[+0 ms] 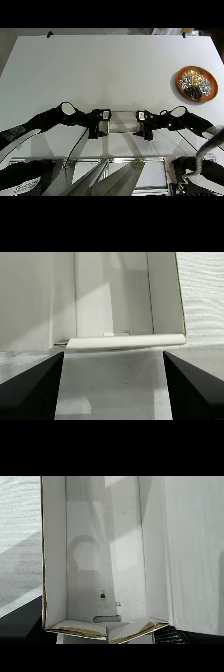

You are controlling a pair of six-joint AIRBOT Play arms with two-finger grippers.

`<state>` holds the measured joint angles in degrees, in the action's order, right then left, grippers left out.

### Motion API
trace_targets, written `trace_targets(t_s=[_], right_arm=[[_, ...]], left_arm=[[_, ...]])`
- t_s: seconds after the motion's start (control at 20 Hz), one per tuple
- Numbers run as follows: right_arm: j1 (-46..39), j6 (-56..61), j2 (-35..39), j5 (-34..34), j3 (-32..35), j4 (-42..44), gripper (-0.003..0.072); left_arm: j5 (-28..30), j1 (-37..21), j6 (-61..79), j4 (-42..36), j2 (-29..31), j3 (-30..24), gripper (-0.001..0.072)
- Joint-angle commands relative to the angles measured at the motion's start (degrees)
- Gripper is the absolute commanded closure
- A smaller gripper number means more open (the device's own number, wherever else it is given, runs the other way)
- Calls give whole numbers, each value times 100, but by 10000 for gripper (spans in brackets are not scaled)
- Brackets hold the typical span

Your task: Fold the box and place the chain.

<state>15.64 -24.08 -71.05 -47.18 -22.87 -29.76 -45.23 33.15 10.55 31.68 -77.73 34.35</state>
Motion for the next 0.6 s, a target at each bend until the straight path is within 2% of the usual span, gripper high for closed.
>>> trace_targets(t_s=[0.0,0.55], right_arm=[[0,0,4,0,2,2,288],[0,0,4,2,2,2,288]], left_arm=[[50,72,20,0,-2,-35,14],[262,199,-7,-378,4,-35,10]])
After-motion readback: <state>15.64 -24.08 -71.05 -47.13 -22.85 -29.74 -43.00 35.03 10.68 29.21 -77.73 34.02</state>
